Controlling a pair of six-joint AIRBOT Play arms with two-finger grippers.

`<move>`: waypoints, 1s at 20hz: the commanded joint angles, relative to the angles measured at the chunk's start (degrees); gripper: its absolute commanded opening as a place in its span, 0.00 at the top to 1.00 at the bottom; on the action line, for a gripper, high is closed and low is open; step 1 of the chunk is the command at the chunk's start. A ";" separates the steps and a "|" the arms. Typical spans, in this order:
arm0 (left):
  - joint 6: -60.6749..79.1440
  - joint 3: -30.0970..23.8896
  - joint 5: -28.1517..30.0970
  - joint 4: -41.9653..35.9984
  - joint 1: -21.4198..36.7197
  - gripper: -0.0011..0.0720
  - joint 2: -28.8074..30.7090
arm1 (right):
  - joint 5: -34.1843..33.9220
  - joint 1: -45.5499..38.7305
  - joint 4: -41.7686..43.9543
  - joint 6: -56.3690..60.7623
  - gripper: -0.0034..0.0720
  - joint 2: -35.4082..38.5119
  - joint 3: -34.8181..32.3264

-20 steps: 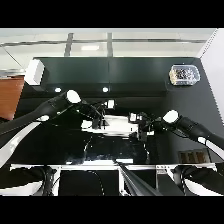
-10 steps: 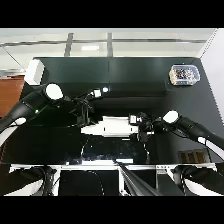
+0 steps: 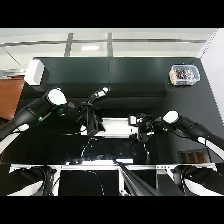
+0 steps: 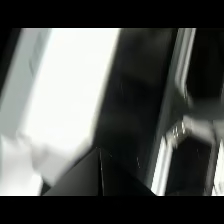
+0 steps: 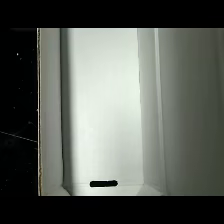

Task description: Fold the box and place the chain.

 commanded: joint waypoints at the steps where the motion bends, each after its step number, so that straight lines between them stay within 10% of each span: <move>1: 0.85 -0.33 14.67 -5.33 -0.83 0.96 0.02 | -0.07 0.04 0.13 -0.02 0.72 -0.04 0.00; 5: 0.87 -0.33 25.81 -4.57 -0.83 0.96 -2.60 | -0.11 0.04 0.13 -0.02 0.72 -0.04 0.00; 12: 0.81 -0.33 23.41 -4.33 -0.85 0.96 -13.03 | -0.09 0.07 0.13 -0.04 0.72 -0.04 0.00; 20: 0.48 2.14 21.05 1.09 3.52 0.96 0.22 | -0.09 0.07 0.13 -0.02 0.72 -0.04 0.00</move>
